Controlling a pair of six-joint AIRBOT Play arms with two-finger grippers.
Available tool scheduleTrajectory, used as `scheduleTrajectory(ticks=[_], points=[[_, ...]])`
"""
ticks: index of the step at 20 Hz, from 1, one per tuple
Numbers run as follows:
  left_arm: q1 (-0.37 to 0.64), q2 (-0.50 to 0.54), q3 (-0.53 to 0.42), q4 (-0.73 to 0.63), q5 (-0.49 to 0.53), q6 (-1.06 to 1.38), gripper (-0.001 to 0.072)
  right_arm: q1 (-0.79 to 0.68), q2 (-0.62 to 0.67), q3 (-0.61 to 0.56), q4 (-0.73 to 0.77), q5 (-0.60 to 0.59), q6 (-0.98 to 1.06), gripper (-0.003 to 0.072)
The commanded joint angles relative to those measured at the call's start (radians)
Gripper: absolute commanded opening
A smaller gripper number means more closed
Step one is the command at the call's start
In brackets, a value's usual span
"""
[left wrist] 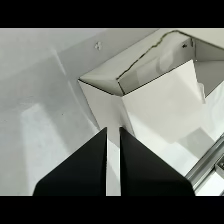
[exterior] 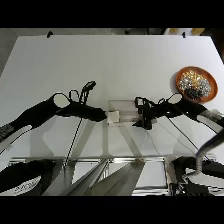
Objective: Fold the box and place the chain.
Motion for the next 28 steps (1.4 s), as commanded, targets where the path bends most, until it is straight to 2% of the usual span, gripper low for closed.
scheduleTrajectory(ticks=[1, 6, 8, 21, 22, 23, 28], points=[[-0.001, 0.003, 0.007, 0.001, -0.010, -0.001, 0.0091, 0.001, 0.000, 0.001, 0.000, 0.000, 0.000, 0.0399], [0.003, 0.004, 0.010, 0.002, -0.013, -0.001, 0.0095, 0.001, 0.000, 0.001, 0.000, 0.000, 0.000, 0.0399], [0.005, 0.003, 0.011, 0.002, -0.013, -0.001, 0.0154, 0.001, 0.000, 0.001, 0.000, 0.000, 0.000, 0.0399], [0.010, 0.003, 0.012, 0.001, -0.047, 0.019, 0.0175, 0.001, 0.000, 0.001, 0.000, 0.000, 0.000, 0.0399], [0.013, 0.003, 0.012, 0.001, -0.047, 0.019, 0.0181, 0.001, 0.000, 0.001, 0.000, 0.000, 0.000, 0.0399], [0.020, 0.003, 0.014, 0.001, -0.047, 0.019, 0.0221, 0.001, 0.000, 0.001, 0.000, 0.000, 0.000, 0.0399], [0.024, 0.002, 0.052, 0.005, -0.051, 0.019, 0.0221, 0.001, 0.000, 0.001, 0.000, 0.000, 0.000, 0.0399]])
